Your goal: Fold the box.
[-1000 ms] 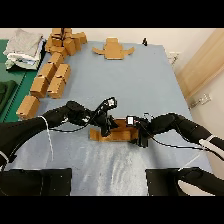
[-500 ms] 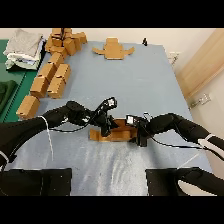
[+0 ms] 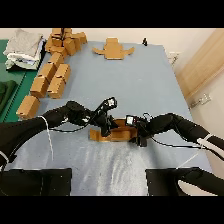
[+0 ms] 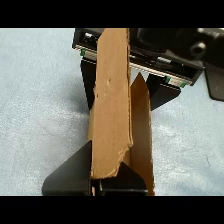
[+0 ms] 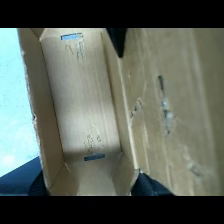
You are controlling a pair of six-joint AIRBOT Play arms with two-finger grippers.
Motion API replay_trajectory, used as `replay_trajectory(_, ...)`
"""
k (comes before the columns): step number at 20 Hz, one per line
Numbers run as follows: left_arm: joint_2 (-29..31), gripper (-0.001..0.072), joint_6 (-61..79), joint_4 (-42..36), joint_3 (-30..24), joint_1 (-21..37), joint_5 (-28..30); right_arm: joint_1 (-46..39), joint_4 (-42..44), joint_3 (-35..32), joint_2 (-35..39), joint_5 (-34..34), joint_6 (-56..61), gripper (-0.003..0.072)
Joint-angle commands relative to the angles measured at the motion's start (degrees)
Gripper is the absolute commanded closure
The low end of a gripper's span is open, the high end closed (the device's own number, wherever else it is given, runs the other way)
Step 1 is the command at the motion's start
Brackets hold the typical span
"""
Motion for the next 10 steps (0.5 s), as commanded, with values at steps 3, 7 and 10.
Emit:
replay_trajectory(3, 0.0, 0.0698, 0.0, 0.0, 0.0, 0.0, 0.0, 0.0, 0.0, 0.0, 0.0, 0.1, 0.0, 0.0094)
replay_trajectory(7, 0.0, 0.0698, 0.0, 0.0, 0.0, 0.0, 0.0, 0.0, 0.0, 0.0, 0.0, 0.1, 0.0, 0.0087)
replay_trajectory(10, 0.0, 0.0698, 0.0, 0.0, 0.0, 0.0, 0.0, 0.0, 0.0, 0.0, 0.0, 0.1, 0.0, 0.0087)
